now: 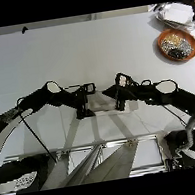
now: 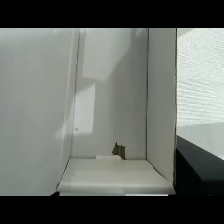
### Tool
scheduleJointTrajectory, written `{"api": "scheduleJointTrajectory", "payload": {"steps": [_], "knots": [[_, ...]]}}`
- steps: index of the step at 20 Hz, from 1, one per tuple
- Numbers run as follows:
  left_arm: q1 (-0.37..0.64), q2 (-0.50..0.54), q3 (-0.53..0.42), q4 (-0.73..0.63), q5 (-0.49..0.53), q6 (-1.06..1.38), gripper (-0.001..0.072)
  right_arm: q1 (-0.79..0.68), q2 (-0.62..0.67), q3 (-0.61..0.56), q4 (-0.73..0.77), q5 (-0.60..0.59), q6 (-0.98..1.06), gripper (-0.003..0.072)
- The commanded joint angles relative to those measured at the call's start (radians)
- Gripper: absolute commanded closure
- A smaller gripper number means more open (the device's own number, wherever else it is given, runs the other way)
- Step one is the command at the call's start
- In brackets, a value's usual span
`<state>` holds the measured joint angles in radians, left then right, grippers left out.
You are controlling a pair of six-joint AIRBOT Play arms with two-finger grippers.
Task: Fold the box and place the chain.
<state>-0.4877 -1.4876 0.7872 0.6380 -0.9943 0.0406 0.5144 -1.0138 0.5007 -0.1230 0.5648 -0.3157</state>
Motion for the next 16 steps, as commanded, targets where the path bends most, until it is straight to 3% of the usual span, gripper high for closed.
{"api": "scheduleJointTrajectory", "payload": {"steps": [1,4,6,9,10,13,14,16], "knots": [[-0.005,0.001,0.0,-0.005,0.064,-0.011,0.0119,0.001,0.001,0.0,-0.003,0.0,0.0,0.0676],[-0.029,0.001,0.0,-0.092,0.226,0.015,0.0116,0.001,0.001,0.0,-0.006,-0.001,0.0,0.0676],[-0.052,0.001,0.0,-0.118,0.271,0.055,0.0114,0.001,0.001,0.0,-0.012,-0.001,0.0,0.0676],[-0.069,0.001,0.0,-0.113,0.261,0.056,0.0109,0.001,0.002,0.0,-0.013,-0.001,0.0,0.0676],[-0.07,0.001,0.0,-0.113,0.262,0.056,0.0057,0.001,0.003,0.0,-0.013,-0.001,0.0,0.0676],[-0.067,0.001,0.0,-0.113,0.262,0.056,0.0053,0.001,0.004,0.0,-0.013,-0.001,0.0,0.0676],[-0.065,0.001,0.0,-0.113,0.262,0.056,0.0008,0.001,0.004,0.0,-0.013,-0.001,0.0,0.0676],[-0.065,0.002,0.0,-0.104,0.254,0.056,0.0013,0.001,0.004,0.0,-0.019,-0.001,0.0,0.0676]]}}
